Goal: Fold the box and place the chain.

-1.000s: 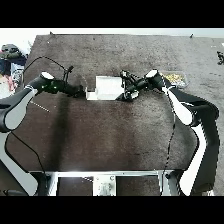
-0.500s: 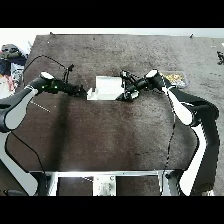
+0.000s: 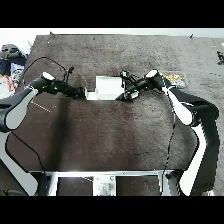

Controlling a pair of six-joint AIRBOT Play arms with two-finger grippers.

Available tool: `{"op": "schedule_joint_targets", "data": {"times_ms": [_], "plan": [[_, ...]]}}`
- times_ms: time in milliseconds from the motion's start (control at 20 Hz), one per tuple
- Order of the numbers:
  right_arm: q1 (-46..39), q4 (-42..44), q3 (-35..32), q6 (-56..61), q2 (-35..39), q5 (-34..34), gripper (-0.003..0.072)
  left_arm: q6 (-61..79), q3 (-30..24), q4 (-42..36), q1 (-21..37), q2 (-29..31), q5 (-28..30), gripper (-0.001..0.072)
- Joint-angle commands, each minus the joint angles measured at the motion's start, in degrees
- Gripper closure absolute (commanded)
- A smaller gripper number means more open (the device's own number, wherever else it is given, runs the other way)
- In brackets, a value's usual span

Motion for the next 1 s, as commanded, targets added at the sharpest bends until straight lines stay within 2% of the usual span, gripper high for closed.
{"op": "schedule_joint_targets", "data": {"times_ms": [0,200,250,300,600,950], "plan": [[0.0,0.0,0.0,0.0,0.0,0.0,0.0209,1.3,0.1,-4.6,-0.7,-0.5,-0.3,0.0699],[0.0,0.0,0.0,0.0,0.0,0.0,0.0209,2.1,1.3,-5.9,-0.7,0.1,-1.0,0.0694],[0.0,0.0,0.0,0.0,0.0,0.0,0.0209,2.2,1.8,-6.2,-0.7,0.1,-1.6,0.0545],[0.0,0.0,0.0,0.0,0.0,0.0,0.0209,2.2,2.3,-6.6,-0.7,0.1,-2.6,0.0454],[0.0,0.0,0.0,0.0,0.0,0.0,0.0209,2.2,5.1,-8.7,-0.9,0.1,-5.1,0.0455],[0.0,0.0,0.0,0.0,0.0,0.0,0.0209,2.0,5.1,-9.7,-2.5,0.0,-4.7,0.0455]]}}
